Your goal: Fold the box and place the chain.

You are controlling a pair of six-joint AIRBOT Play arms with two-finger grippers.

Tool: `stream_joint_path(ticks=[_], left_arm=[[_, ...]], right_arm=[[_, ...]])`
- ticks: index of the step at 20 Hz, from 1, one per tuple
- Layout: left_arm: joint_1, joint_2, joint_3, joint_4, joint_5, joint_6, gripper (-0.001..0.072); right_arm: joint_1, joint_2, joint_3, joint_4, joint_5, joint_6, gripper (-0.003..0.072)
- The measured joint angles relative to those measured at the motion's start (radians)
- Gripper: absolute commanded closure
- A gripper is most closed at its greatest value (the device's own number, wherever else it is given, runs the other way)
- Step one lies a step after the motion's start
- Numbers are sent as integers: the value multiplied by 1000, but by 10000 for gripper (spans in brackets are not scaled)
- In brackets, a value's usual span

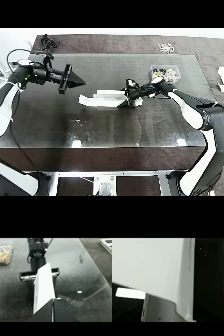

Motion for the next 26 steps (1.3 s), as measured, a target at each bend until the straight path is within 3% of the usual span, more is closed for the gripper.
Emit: stream_joint_path(ticks=[7, 13, 17, 26], left_arm=[[-133, 122, -246, 84, 261, 87, 697], [-222, 136, -344, 88, 435, 111, 696], [-247, 121, -338, -14, 591, 172, 695], [-257, 42, -214, -106, 754, 215, 693]], right_arm=[[0, 0, 0, 0, 0, 0, 126], [0, 0, 0, 0, 0, 0, 126], [0, 0, 0, 0, 0, 0, 126], [0, 0, 0, 0, 0, 0, 127]])
